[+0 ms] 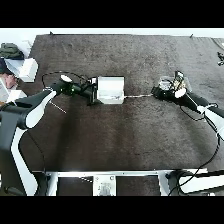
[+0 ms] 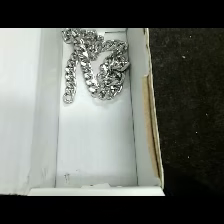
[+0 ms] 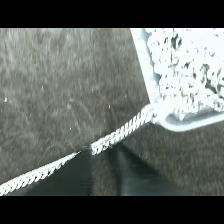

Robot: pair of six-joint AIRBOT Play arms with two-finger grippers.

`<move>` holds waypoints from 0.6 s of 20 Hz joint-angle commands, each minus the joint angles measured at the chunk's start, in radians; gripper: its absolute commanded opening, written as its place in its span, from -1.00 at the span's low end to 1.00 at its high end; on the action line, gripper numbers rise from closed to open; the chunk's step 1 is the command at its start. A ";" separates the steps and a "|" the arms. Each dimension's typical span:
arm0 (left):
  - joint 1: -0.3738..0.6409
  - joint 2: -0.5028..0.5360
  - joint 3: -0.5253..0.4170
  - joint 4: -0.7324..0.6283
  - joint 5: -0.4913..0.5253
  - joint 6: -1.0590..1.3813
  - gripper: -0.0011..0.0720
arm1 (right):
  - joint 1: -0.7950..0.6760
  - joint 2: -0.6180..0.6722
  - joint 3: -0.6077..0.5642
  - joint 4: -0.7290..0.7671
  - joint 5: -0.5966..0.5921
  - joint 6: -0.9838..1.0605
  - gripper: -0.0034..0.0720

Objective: Fold the box and place the chain.

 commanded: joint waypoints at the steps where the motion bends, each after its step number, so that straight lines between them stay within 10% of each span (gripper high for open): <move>1: 0.000 0.001 0.000 -0.001 0.000 0.000 -0.06 | 0.007 -0.021 0.013 0.040 -0.022 0.000 -0.97; 12: 0.000 0.001 0.000 -0.001 0.000 0.000 -0.06 | 0.336 0.465 0.050 0.056 0.066 -0.129 -0.96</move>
